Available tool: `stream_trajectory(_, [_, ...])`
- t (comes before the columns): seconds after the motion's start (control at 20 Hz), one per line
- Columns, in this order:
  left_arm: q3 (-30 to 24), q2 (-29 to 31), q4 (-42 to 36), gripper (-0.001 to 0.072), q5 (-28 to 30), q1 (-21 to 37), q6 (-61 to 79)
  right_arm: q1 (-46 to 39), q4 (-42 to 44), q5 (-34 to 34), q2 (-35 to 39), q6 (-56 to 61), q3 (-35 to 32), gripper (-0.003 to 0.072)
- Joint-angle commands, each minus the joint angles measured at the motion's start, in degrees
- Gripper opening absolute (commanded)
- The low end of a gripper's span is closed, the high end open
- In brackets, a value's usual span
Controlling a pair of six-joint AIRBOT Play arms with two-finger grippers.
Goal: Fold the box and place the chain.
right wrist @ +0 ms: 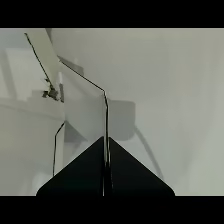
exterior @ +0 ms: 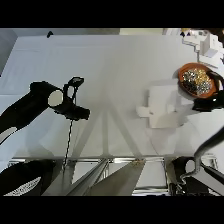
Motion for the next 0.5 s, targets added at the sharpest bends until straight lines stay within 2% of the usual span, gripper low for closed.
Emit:
stream_trajectory(0.0, [0.00, 0.04, -0.22, 0.0010, 0.02, -0.04, 0.00, 10.38, 11.41, -9.27, 11.85, -0.46, -11.63, 0.0017])
stream_trajectory(0.2, [0.00, 0.04, -0.22, 0.0010, 0.00, -0.04, 0.00, 22.71, 12.74, -16.20, 18.60, 3.91, -19.37, 0.0017])
stream_trajectory(0.45, [-0.02, 0.02, -0.20, 0.0010, 3.85, -0.04, 0.39, 30.01, 10.84, -20.83, 18.58, 6.34, -21.40, 0.0018])
